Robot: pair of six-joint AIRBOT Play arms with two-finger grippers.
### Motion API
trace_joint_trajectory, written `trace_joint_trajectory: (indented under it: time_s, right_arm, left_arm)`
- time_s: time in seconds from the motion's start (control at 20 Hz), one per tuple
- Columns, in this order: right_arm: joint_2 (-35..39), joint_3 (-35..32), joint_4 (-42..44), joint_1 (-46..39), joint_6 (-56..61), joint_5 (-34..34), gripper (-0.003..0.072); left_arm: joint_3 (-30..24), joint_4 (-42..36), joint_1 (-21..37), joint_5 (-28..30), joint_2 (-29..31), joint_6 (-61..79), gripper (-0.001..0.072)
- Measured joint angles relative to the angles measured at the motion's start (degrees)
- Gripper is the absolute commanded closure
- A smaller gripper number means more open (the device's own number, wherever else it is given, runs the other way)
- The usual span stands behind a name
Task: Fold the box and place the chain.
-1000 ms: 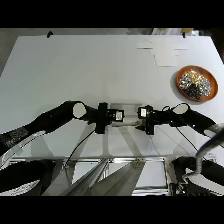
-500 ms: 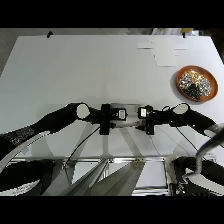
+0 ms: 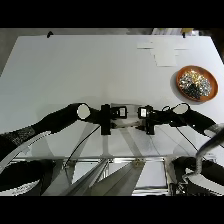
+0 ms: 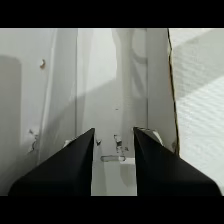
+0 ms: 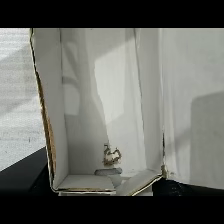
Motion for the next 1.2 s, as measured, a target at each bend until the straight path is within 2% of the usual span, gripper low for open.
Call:
trace_joint_trajectory:
  time_s: [0.05, 0.1, 0.4, 0.65, 0.8, 0.9, 1.2]
  right_arm:
    - [0.0, 0.0, 0.0, 0.0, 0.0, 0.0, 0.0415]
    - [0.0, 0.0, 0.0, 0.0, 0.0, 0.0, 0.0415]
    - [0.0, 0.0, 0.0, 0.0, 0.0, 0.0, 0.0415]
    - [0.0, 0.0, 0.0, 0.0, 0.0, 0.0, 0.0415]
    - [0.0, 0.0, 0.0, 0.0, 0.0, 0.0, 0.0415]
    - [0.0, 0.0, 0.0, 0.0, 0.0, 0.0, 0.0415]
    - [0.0, 0.0, 0.0, 0.0, 0.0, 0.0, 0.0415]
  left_arm:
    - [0.0, 0.0, 0.0, -0.2, 0.2, -0.8, 0.0612]
    - [0.0, 0.0, 0.2, -0.5, 0.6, -1.7, 0.0703]
    - [0.0, 3.5, 2.9, -5.0, 7.6, -13.9, 0.0707]
    - [0.0, 19.2, 7.2, -11.7, 12.8, -49.9, 0.0706]
    - [0.0, 26.0, 10.2, -15.8, 11.7, -70.7, 0.0702]
    - [0.0, 27.2, 11.3, -16.7, 9.4, -78.4, 0.0702]
    - [0.0, 22.9, 12.0, -16.1, 2.3, -85.5, 0.0704]
